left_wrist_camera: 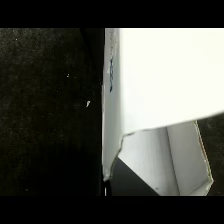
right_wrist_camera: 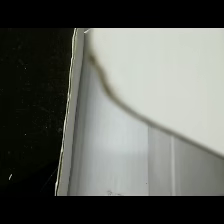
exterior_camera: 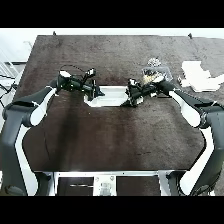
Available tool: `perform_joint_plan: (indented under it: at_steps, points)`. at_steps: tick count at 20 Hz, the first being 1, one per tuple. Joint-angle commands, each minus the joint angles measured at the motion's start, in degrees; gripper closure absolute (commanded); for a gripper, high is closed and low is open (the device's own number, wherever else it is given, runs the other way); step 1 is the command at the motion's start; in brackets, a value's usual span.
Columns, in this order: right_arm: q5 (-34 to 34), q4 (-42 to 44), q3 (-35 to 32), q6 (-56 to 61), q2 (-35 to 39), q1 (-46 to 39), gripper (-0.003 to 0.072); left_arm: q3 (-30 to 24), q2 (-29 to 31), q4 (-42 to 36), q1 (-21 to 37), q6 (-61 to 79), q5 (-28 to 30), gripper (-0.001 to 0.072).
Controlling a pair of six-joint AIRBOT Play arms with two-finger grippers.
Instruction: Fold the box and place the chain.
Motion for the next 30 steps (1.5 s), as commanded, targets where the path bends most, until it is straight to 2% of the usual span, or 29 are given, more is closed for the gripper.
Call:
perform_joint_plan:
  at_steps: [1, 6, 7, 8, 9, 13, 19, 21, 22, 23, 24, 25, 27, 30]
  points:
    - [0.0, 0.0, 0.0, 0.0, 0.0, 0.0, 0.0109, 0.0, 0.0, 0.0, 0.0, 0.0, 0.1, 0.0691]
    - [0.0, 0.0, 0.0, 0.0, 0.0, 0.0, 0.0109, 0.0, 0.0, -0.1, 0.0, 0.0, -0.5, 0.0688]
    - [0.0, 0.0, 0.0, 0.0, 0.0, 0.0, 0.0109, 0.1, 0.0, -0.3, 0.0, 0.2, -1.1, 0.0567]
    - [0.0, 0.0, 0.0, 0.0, 0.0, 0.0, 0.0109, 0.1, 0.0, -1.2, 0.0, 0.2, -2.6, 0.0382]
    - [0.0, 0.0, 0.0, 0.0, 0.0, 0.0, 0.0108, 0.1, 0.1, -1.5, 0.0, 0.2, -3.3, 0.0342]
    - [0.0, 0.0, 0.0, 0.0, 0.0, 0.0, 0.0108, 0.2, 1.4, -1.2, 0.6, 0.2, -5.4, 0.0341]
    - [0.0, 0.0, 0.0, 0.0, 0.0, 0.0, 0.0108, 2.0, 3.0, -1.2, 5.6, -2.5, -11.5, 0.0341]
    - [0.0, 0.0, 0.0, 0.0, 0.0, 0.0, 0.0108, 3.6, 3.0, -1.3, 7.2, -4.3, -14.8, 0.0342]
    - [0.0, 0.0, 0.0, 0.0, 0.0, 0.0, 0.0108, 4.4, 3.0, -1.2, 7.6, -5.6, -16.3, 0.0427]
    - [0.0, 0.0, 0.0, 0.0, 0.0, 0.0, 0.0108, 5.0, 3.0, -1.2, 7.6, -5.9, -18.3, 0.0561]
    - [0.0, 0.0, 0.0, 0.0, 0.0, 0.0, 0.0109, 5.6, 3.0, -1.3, 7.7, -5.9, -20.5, 0.0656]
    - [0.0, 0.0, 0.0, 0.0, 0.0, 0.0, 0.0108, 6.1, 3.0, -1.3, 7.6, -5.9, -22.0, 0.0691]
    - [0.0, 0.0, 0.0, 0.0, 0.0, 0.0, 0.0108, 6.7, 3.1, -1.3, 7.6, -10.2, -22.0, 0.0695]
    - [0.0, 0.0, 0.0, 0.0, 0.0, 0.0, 0.0108, 5.7, 5.9, -0.6, 6.8, -13.8, -17.9, 0.0698]
